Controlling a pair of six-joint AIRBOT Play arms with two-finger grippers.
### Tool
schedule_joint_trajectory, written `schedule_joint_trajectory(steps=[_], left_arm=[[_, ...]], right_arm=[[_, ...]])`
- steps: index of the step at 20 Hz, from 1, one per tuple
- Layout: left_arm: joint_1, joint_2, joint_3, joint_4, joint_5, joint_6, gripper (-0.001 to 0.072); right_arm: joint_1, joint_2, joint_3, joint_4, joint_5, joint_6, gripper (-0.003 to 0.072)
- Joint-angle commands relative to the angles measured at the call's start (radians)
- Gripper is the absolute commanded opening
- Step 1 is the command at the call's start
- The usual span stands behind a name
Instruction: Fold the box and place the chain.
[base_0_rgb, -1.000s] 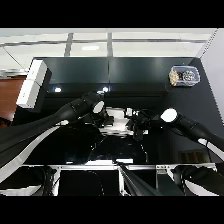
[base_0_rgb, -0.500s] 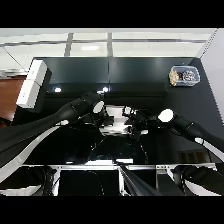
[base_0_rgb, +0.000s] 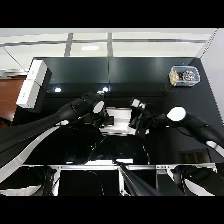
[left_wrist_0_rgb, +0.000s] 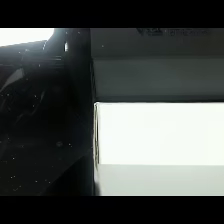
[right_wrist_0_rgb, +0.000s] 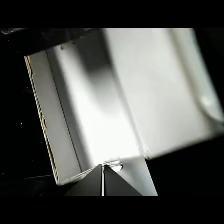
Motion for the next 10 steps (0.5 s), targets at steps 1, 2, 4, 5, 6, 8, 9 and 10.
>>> schedule_joint_trajectory(steps=[1,2,4,5,6,8,9,10], left_arm=[[0.001,0.0,0.001,0.003,-0.002,0.0,0.0025],[0.001,0.0,0.001,0.003,-0.002,0.0,0.0025],[0.001,0.0,0.001,0.003,-0.002,0.0,0.0025],[0.001,0.0,0.001,0.003,-0.002,0.0,0.0025],[0.001,0.0,0.001,0.003,-0.002,0.0,0.0025],[0.001,0.0,0.001,0.003,-0.002,0.0,0.0025],[0.001,0.0,0.001,0.004,-0.002,0.0,0.0025],[0.001,0.0,0.001,0.006,-0.002,0.0,0.0025]], right_arm=[[-0.151,0.123,0.001,-0.07,0.196,0.301,0.0013],[-0.208,0.154,0.001,-0.069,0.247,0.392,0.0013],[-0.331,0.192,0.001,-0.072,0.323,0.575,0.0013],[-0.398,0.194,0.0,-0.08,0.344,0.654,0.0013],[-0.457,0.194,-0.004,-0.098,0.342,0.724,0.0013],[-0.559,0.194,-0.031,-0.146,0.288,0.824,0.0013],[-0.603,0.194,-0.057,-0.153,0.247,0.882,0.0013],[-0.635,0.193,-0.084,-0.152,0.22,0.932,0.0013]])
